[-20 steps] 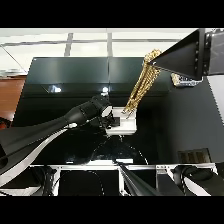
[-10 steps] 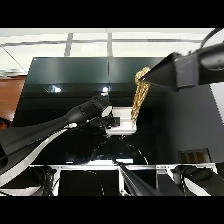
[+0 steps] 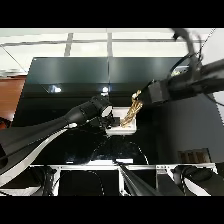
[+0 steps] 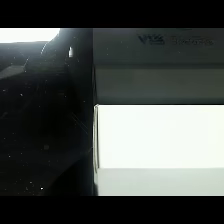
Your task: Fold the box and place the chain.
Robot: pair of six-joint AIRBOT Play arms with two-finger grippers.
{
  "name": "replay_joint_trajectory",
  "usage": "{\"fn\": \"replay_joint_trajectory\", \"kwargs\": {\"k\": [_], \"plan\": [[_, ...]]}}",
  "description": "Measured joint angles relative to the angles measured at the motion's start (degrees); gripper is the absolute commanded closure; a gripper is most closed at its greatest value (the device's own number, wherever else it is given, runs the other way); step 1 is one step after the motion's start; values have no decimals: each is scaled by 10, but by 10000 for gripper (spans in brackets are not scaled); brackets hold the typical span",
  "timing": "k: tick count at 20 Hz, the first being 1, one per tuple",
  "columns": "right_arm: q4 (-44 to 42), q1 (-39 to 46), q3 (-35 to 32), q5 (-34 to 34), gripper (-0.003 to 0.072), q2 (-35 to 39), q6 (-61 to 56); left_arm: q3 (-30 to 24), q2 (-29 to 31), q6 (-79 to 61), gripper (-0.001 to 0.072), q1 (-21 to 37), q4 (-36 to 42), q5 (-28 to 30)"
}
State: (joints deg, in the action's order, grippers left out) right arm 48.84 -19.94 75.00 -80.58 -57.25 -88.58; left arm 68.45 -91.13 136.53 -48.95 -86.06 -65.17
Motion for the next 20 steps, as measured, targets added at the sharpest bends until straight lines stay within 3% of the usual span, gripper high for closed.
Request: {"fn": "replay_joint_trajectory", "kwargs": {"k": [7, 16, 17, 18, 20], "plan": [[14, -23, -152, 105, 675, -1, -8, 0, 0, 0, 683, 0, 0, 0], [21, -49, -269, 207, 669, -24, -19, 0, 0, 0, 682, 0, 0, 0], [21, -55, -276, 222, 586, -32, -19, 0, 0, 0, 683, 0, 0, 0], [21, -61, -282, 232, 406, -40, -19, 0, 0, 0, 683, 0, 0, 0], [22, -66, -289, 249, 391, -51, -19, 0, 0, 0, 682, 0, 0, 0]]}}
